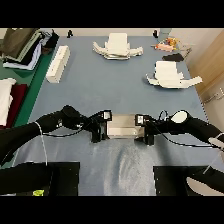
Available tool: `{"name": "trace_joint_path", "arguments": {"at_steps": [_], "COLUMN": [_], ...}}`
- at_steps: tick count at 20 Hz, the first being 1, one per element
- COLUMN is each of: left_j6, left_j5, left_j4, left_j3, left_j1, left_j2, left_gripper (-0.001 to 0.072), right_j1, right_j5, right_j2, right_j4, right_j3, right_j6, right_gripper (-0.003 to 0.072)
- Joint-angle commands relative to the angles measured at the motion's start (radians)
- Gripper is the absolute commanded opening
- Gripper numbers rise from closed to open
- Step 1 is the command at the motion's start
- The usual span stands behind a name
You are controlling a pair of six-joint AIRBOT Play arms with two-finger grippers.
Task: Fold the box.
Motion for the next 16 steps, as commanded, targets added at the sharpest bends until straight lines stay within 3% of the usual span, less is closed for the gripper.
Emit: {"name": "trace_joint_path", "arguments": {"at_steps": [1,5,10,16], "left_j6": [0.002,0.002,0.002,0.002], "left_j5": [-0.003,-0.003,-0.003,-0.003], "left_j4": [0.002,0.002,0.002,0.002], "left_j3": [0.0,0.0,0.0,0.0], "left_j1": [0.0,0.0,0.0,0.0], "left_j2": [0.0,0.0,0.0,0.0], "left_gripper": [0.0464,0.0465,0.0464,0.0464], "right_j1": [0.0,0.0,0.0,0.0], "right_j5": [0.021,0.045,0.127,0.235], "right_j2": [0.001,0.018,0.178,0.364], "right_j4": [-0.008,-0.031,-0.151,-0.349], "right_j3": [0.001,0.001,0.001,0.001], "right_j6": [0.002,0.005,0.007,0.301], "right_gripper": [0.072,0.072,0.072,0.072]}}
